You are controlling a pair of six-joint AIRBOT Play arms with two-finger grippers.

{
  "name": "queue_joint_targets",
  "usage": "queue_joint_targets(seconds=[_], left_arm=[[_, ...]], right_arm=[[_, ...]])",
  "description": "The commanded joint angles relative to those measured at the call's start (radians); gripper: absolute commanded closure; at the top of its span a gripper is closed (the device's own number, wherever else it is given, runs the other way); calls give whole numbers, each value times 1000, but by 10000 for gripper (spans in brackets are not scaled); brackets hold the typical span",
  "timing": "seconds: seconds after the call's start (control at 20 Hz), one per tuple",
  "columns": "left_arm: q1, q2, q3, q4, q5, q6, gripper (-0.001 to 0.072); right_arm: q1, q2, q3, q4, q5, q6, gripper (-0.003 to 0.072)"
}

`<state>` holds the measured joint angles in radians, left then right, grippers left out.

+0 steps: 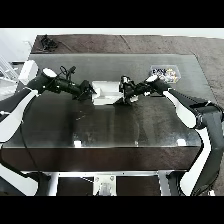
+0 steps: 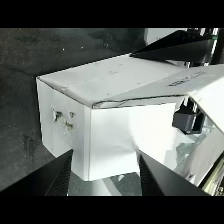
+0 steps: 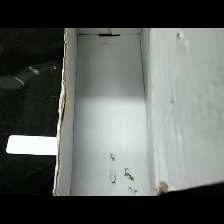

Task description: Fold the box and place the chain.

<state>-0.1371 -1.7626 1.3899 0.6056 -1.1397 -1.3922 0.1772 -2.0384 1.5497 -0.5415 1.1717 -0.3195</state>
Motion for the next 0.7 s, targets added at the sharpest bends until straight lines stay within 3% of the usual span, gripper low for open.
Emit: queue_joint_targets(seconds=[0.0, 0.5, 0.65], left_arm=[[-21, -2, 37, 90, 0, -90, 244], [-39, -2, 42, 143, 29, -131, 217], [-55, -2, 89, 186, 21, -159, 216]], right_arm=[[0, -1, 0, 0, 0, 0, 178], [0, -1, 0, 0, 0, 0, 178], [0, -1, 0, 0, 0, 0, 178]])
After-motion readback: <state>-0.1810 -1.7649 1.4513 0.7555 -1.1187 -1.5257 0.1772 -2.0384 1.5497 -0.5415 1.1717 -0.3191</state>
